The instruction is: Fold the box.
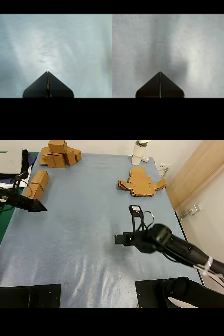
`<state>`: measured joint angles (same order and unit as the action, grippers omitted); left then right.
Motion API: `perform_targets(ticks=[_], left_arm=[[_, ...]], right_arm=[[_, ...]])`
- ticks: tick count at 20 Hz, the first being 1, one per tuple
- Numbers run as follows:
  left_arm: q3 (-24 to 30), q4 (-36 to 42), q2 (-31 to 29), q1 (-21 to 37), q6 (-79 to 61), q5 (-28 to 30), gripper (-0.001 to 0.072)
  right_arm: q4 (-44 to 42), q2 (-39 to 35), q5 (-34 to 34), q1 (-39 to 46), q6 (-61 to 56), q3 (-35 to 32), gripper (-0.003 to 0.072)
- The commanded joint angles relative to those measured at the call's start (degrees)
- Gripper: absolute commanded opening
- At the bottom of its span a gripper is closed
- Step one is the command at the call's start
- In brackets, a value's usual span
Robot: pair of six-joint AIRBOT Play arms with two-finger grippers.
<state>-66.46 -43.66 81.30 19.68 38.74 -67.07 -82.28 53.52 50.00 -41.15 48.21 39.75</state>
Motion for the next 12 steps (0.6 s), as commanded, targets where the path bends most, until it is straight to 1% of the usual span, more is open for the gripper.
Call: perform_targets(ticks=[1,3,4,6,8,9,12], left_arm=[[9.2,1.3,-9.4,-11.6,4.0,3.0,0.0007],[14.8,1.2,-14.8,-20.8,6.8,8.3,0.0007],[16.7,1.2,-16.6,-25.2,8.7,11.1,0.0007],[17.9,1.1,-16.8,-32.2,10.8,14.3,0.0007],[17.8,1.0,-15.4,-36.7,12.6,16.8,0.0008],[17.8,1.0,-14.8,-37.9,13.3,17.9,0.0008],[17.8,1.2,-14.4,-38.6,13.4,20.0,0.0015]], right_arm=[[-9.9,11.8,0.0,6.6,13.6,12.0,0.0003],[-13.0,18.1,0.1,8.2,17.4,18.8,0.0003],[-14.0,20.5,0.1,8.3,18.6,21.0,0.0003],[-15.0,24.9,0.9,8.3,19.1,24.2,0.0003],[-18.0,28.2,1.4,8.3,21.9,25.6,0.0003],[-19.5,29.3,1.4,8.3,23.4,25.6,0.0003],[-20.8,29.9,3.3,8.3,24.5,25.6,0.0003]])
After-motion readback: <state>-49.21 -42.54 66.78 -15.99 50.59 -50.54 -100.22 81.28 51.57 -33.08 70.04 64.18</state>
